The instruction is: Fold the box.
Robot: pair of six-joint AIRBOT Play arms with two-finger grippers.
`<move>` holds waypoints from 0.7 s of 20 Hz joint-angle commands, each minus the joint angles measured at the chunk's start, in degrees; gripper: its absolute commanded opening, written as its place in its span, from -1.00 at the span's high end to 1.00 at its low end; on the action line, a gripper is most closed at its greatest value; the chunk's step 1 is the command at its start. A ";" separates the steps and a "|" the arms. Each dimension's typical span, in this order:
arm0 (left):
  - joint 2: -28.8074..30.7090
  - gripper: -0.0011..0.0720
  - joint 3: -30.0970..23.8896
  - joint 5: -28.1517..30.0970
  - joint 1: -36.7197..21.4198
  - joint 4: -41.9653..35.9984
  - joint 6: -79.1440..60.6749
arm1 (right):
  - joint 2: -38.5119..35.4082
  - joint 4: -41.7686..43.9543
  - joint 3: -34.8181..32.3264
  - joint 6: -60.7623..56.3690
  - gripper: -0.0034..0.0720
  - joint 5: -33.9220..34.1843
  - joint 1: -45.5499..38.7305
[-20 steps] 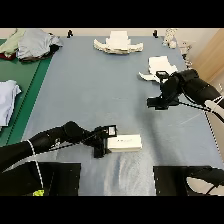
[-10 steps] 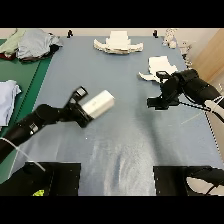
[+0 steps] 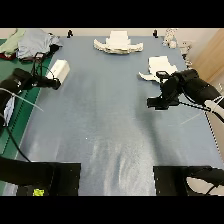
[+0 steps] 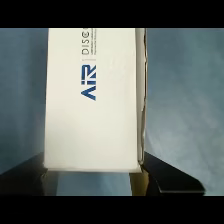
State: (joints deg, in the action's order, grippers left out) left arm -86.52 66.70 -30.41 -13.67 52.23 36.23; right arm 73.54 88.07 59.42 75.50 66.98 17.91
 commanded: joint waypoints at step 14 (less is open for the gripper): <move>-27.76 -0.46 26.93 0.98 -2.47 3.10 2.60 | 0.02 0.00 0.02 0.00 0.90 -0.02 0.00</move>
State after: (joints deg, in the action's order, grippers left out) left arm -113.27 93.12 -30.70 -16.16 53.98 38.83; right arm 73.54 88.07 59.42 75.53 66.98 17.89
